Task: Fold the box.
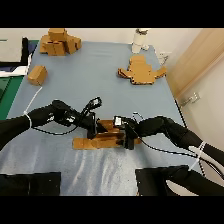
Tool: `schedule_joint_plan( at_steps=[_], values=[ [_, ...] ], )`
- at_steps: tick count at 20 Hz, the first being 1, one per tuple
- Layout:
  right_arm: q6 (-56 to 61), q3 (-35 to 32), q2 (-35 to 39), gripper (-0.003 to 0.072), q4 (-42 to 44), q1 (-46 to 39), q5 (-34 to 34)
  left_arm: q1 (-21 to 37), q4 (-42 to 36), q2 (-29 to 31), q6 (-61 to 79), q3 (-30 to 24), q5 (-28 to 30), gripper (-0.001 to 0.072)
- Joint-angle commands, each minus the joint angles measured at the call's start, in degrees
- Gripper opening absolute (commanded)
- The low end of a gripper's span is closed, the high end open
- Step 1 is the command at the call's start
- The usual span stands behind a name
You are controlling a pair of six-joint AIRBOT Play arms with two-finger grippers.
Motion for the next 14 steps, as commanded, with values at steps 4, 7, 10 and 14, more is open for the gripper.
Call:
schedule_joint_plan(
  at_steps=[4,7,10,14],
  values=[
    [-2.99,-0.02,-3.34,0.0709,2.03,-0.04,-1.05,0.0,0.02,-0.04,0.04,0.0,0.0,0.0016],
    [-2.99,-0.02,-3.3,0.0709,1.99,-0.04,-2.21,0.0,0.02,-0.04,0.02,0.0,0.02,0.0016],
    [-2.99,-0.04,-3.39,0.0709,1.79,-0.04,-2.16,0.0,0.02,-0.04,0.04,0.0,0.0,0.0016],
    [-2.99,-0.02,-3.76,0.0709,1.7,-0.04,-1.09,0.0,0.02,-0.04,0.04,0.0,0.02,0.0016]
  ],
)
